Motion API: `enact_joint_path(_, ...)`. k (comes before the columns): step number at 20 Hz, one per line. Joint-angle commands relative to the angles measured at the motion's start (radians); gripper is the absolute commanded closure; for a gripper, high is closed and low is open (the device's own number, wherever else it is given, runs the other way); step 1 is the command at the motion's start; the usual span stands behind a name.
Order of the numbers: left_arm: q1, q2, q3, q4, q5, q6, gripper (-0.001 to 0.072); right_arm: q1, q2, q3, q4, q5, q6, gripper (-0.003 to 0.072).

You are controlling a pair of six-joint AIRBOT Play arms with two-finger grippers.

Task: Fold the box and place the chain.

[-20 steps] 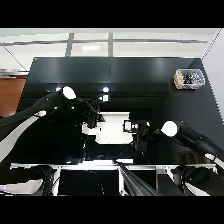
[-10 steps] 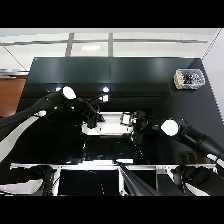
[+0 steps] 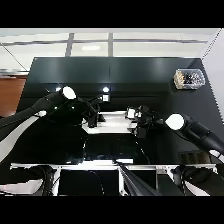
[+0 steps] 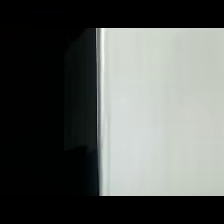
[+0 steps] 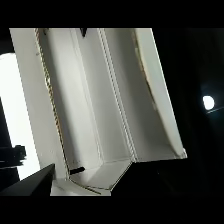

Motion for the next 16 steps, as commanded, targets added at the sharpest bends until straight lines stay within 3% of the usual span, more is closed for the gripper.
enact_joint_path(1, -0.001, 0.0, 0.0, 0.0, 0.009, 0.0, 0.0685, -0.025, -0.045, 0.001, 0.175, 0.061, -0.181, -0.0014)
enact_joint_path(5, -0.001, 0.029, 0.002, 0.0, 0.004, 0.0, 0.0686, -0.025, -0.116, 0.001, 0.24, 0.113, -0.304, -0.0014)
enact_joint_path(16, -0.024, 0.034, 0.001, 0.0, -0.003, -0.079, 0.0686, -0.009, -0.209, 0.001, 0.245, 0.054, -0.375, 0.0009)
